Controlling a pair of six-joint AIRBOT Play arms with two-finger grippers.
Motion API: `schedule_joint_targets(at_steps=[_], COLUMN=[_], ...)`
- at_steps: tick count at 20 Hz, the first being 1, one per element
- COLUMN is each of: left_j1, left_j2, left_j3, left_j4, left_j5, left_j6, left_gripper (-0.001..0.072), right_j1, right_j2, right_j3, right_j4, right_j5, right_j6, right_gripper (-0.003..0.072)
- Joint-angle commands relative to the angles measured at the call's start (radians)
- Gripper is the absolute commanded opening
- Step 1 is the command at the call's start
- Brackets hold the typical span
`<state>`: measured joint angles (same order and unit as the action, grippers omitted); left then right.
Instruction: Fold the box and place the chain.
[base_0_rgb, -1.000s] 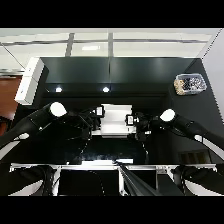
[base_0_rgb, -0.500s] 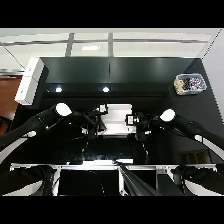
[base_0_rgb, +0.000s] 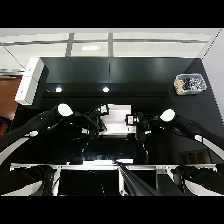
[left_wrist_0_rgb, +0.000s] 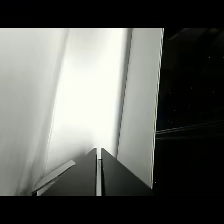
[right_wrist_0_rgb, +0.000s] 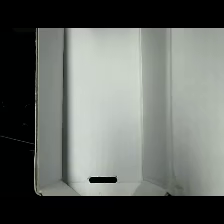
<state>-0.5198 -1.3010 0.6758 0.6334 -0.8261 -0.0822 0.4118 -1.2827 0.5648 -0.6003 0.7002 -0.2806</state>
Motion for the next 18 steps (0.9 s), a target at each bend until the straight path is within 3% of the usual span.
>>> schedule_joint_targets(at_steps=[1, 2, 3, 7, 12, 14, 18], left_j1=[0.002, 0.006, 0.01, 0.073, 0.33, 0.407, 0.502], left_j2=[0.024, 0.036, 0.053, 0.214, 0.448, 0.451, 0.359], left_j3=[0.002, 0.002, 0.003, 0.025, 0.011, -0.021, -0.119], left_j4=[0.013, 0.02, 0.047, 0.279, 0.437, 0.501, 0.469], left_j5=[0.014, 0.017, 0.011, 0.003, -0.035, -0.082, -0.162], left_j6=[-0.008, -0.038, -0.044, -0.294, -0.725, -0.843, -1.444], left_gripper=[0.0286, 0.0261, 0.0026, 0.0027, 0.0028, 0.0027, 0.0029], right_j1=[0.0, 0.0, 0.0, 0.0, 0.0, 0.0, 0.0], right_j2=[0.0, 0.0, 0.0, 0.0, 0.0, 0.0, 0.0], right_j3=[0.0, 0.0, 0.0, 0.0, 0.0, 0.0, 0.0], right_j4=[0.0, 0.0, 0.0, 0.0, 0.0, 0.0, 0.001], right_j5=[0.002, 0.001, -0.002, -0.005, -0.005, -0.005, -0.005], right_j6=[0.0, 0.0, 0.0, 0.0, 0.0, 0.0, 0.0], right_gripper=[0.0475, 0.0475, 0.0475, 0.0475, 0.0475, 0.0475, 0.0475])
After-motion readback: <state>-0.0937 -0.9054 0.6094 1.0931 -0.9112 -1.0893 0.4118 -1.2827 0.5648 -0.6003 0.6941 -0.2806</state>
